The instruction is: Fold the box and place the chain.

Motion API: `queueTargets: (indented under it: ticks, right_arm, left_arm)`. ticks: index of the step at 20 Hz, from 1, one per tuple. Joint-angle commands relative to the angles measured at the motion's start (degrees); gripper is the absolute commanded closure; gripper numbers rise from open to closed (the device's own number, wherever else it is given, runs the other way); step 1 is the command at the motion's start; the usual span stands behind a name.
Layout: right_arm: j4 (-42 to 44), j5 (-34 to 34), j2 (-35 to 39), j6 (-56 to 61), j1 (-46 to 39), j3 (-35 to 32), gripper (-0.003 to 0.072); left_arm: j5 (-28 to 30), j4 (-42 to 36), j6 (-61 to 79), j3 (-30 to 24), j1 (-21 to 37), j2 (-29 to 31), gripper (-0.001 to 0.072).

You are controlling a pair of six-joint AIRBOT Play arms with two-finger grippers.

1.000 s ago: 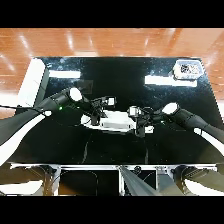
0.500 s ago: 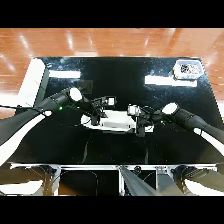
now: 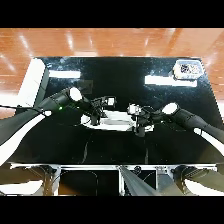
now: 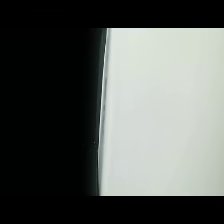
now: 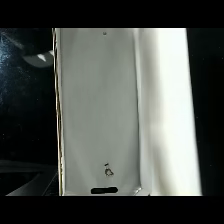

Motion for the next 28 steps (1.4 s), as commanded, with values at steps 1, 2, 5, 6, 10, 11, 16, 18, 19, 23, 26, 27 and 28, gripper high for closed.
queueTargets:
  ticks: [1, 2, 5, 6, 10, 11, 16, 18, 19, 23, 26, 27, 28]
  right_arm:
    - [-0.11, 0.00, 0.02, -0.02, 0.00, 0.00, 0.0205]
    - [-0.11, -0.04, 0.02, -0.02, 0.00, 0.00, 0.0205]
    - [-0.11, -0.13, 0.02, -0.02, 0.00, 0.00, 0.0205]
    - [-0.11, -0.20, 0.02, -0.02, 0.02, 0.00, 0.0204]
    - [-0.09, -0.55, 0.02, -0.02, 0.02, 0.00, 0.0204]
    - [-0.09, -0.55, 0.02, -0.02, 0.02, 0.00, 0.0204]
    - [-0.13, -2.58, 0.02, -0.42, 0.02, 0.00, 0.0203]
    - [-0.13, -4.57, 0.02, -1.25, 0.02, 0.00, 0.0203]
    - [-0.20, -4.61, 0.02, -1.95, 0.02, 0.00, 0.0203]
    - [-0.26, -4.61, 0.02, -2.60, 0.02, 0.00, 0.0204]
    - [-0.26, -4.61, 0.02, -2.60, 0.02, 0.00, 0.0204]
    - [-0.26, -4.59, 0.02, -2.60, 0.02, 0.00, 0.0204]
    - [-0.26, -4.59, 0.02, -2.60, 0.02, 0.00, 0.0204]
  left_arm:
    - [0.04, -0.02, -0.07, 0.04, 0.00, -0.04, 0.0692]
    - [0.02, -0.07, -0.09, 0.04, 0.00, -0.04, 0.0692]
    - [-0.15, -0.44, -1.53, 0.04, 0.00, -0.04, 0.0692]
    - [-0.26, -0.44, -1.53, 0.04, 0.00, -0.04, 0.0692]
    - [-0.33, -0.44, -1.53, 0.04, 0.00, -0.04, 0.0692]
    - [-0.52, -0.46, -1.53, 0.04, 0.00, -0.04, 0.0692]
    - [-1.33, -0.46, -3.76, 0.04, 0.00, -0.04, 0.0690]
    - [-1.29, -0.44, -5.42, 0.04, -0.02, -0.04, 0.0629]
    - [-1.31, -0.46, -6.36, 0.04, -0.02, -0.02, 0.0629]
    - [-1.77, -1.09, -7.61, 0.04, -0.96, 0.20, 0.0630]
    - [-1.81, -1.53, -8.07, 0.04, -2.73, 0.46, 0.0487]
    - [-1.51, -1.49, -9.46, 0.04, -3.02, 0.50, 0.0407]
    - [-1.46, -1.49, -10.69, 0.04, -2.99, 0.50, 0.0330]
